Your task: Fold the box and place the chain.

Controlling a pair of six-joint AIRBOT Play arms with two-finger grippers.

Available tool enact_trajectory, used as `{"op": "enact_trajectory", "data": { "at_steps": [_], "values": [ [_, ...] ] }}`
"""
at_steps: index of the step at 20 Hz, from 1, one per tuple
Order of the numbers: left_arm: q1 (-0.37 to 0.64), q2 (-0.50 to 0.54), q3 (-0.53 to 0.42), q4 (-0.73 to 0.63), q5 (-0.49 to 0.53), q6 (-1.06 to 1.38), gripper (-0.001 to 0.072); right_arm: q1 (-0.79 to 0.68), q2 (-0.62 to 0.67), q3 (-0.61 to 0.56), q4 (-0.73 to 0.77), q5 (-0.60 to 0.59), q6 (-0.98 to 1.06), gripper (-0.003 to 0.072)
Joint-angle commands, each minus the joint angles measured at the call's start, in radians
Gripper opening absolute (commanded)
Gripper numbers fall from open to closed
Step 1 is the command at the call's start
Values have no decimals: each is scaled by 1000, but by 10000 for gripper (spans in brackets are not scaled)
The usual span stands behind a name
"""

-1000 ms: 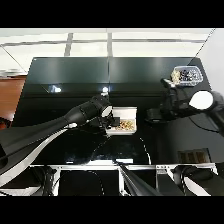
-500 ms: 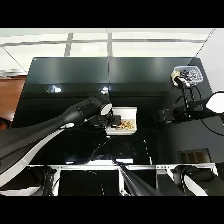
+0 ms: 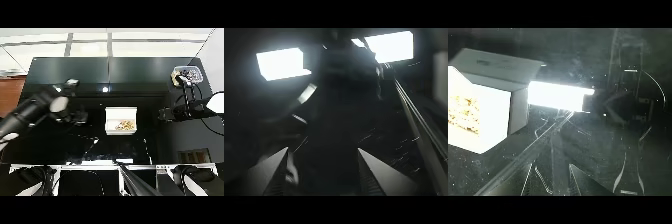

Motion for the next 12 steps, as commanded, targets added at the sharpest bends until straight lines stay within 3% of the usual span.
{"op": "enact_trajectory", "data": {
  "at_steps": [1, 2, 3, 4, 5, 10, 12],
  "values": [
    [253, 91, -227, -584, 181, 586, 507, -1, 1, 0, -1, -13, -1, 295],
    [283, 82, -275, -757, 198, 903, 509, -1, 1, 0, -2, -18, -1, 295],
    [288, 73, -307, -839, 211, 1154, 519, -1, 1, 0, -1, -24, -1, 295],
    [280, 64, -326, -872, 238, 1338, 573, -1, 1, 0, -2, -29, -1, 296],
    [258, 56, -339, -890, 277, 1493, 720, -1, 1, 0, -2, -31, -1, 296],
    [114, 17, -344, -885, 409, 2131, 720, -1, 0, 0, -2, -35, 0, 295],
    [100, -48, -332, -922, 461, 2223, 720, -1, 0, 0, 0, -41, 0, 295]
  ]
}}
